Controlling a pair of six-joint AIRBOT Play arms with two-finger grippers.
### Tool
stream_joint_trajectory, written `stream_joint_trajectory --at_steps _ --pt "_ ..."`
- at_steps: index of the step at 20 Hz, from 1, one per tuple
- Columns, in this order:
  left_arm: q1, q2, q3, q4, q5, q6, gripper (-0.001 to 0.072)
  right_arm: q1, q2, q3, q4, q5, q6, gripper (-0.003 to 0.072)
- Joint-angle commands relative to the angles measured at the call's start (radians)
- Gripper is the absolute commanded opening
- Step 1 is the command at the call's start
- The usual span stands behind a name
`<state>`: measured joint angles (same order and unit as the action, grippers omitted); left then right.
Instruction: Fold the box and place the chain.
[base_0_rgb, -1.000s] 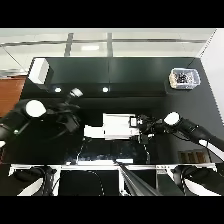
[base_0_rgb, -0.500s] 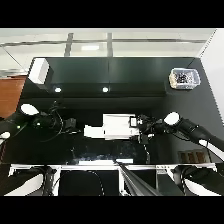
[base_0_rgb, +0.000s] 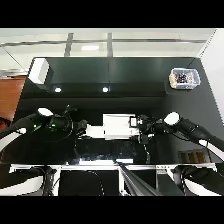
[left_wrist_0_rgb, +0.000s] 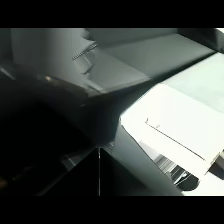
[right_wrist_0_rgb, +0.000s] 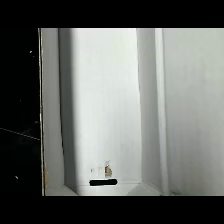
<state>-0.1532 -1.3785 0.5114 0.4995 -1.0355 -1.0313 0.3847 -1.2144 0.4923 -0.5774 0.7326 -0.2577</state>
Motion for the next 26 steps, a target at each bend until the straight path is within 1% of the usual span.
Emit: stream_joint_trajectory --at_steps 1,2,3,4,5,9,11,12,13,14,19,21,23,25,26 --pt "0.006 -0.009 0.016 -0.123 -0.115 0.198 0.0025 0.001 0.000 0.000 0.000 0.000 0.000 0.0169" --pt "0.011 -0.009 0.027 -0.127 -0.156 0.201 0.0090 0.001 -0.001 0.000 0.000 0.000 0.000 0.0169" --pt "0.011 -0.008 0.038 -0.122 -0.177 0.200 0.0274 0.001 -0.001 0.000 0.000 0.000 0.000 0.0169" --pt "0.010 -0.008 0.046 -0.123 -0.185 0.195 0.0438 0.001 0.000 0.000 0.000 0.000 0.000 0.0169" --pt "0.007 -0.008 0.053 -0.123 -0.189 0.191 0.0484 0.001 -0.001 0.000 0.000 0.000 0.000 0.0169" --pt "-0.024 -0.008 0.083 -0.122 -0.216 0.179 0.0483 0.001 -0.001 0.000 0.000 0.000 0.000 0.0169" --pt "-0.051 -0.008 0.111 -0.100 -0.215 0.130 0.0480 0.001 -0.001 0.000 0.000 0.000 0.000 0.0169" --pt "-0.065 -0.008 0.130 -0.074 -0.204 0.066 0.0475 0.001 -0.001 0.000 0.000 0.000 0.000 0.0169" --pt "-0.076 -0.007 0.150 -0.045 -0.191 -0.006 0.0406 0.001 -0.001 0.000 0.000 0.000 0.000 0.0169" --pt "-0.087 -0.006 0.173 -0.016 -0.181 -0.034 0.0393 0.001 -0.001 0.000 0.000 0.000 0.000 0.0169" --pt "-0.194 0.034 0.259 0.109 -0.100 -0.221 0.0394 0.001 0.000 0.000 0.000 0.000 0.000 0.0168" --pt "-0.240 0.072 0.273 0.173 -0.053 -0.290 0.0391 0.001 -0.001 0.000 0.000 0.000 0.000 0.0169" --pt "-0.272 0.098 0.275 0.198 -0.049 -0.323 0.0384 0.001 -0.001 0.000 0.000 0.000 0.000 0.0169" --pt "-0.300 0.096 0.275 0.207 -0.030 -0.362 0.0340 0.001 0.000 0.000 0.000 0.000 0.000 0.0169" --pt "-0.317 0.097 0.275 0.208 -0.005 -0.373 0.0329 0.001 -0.001 0.000 0.000 0.000 0.000 0.0168"
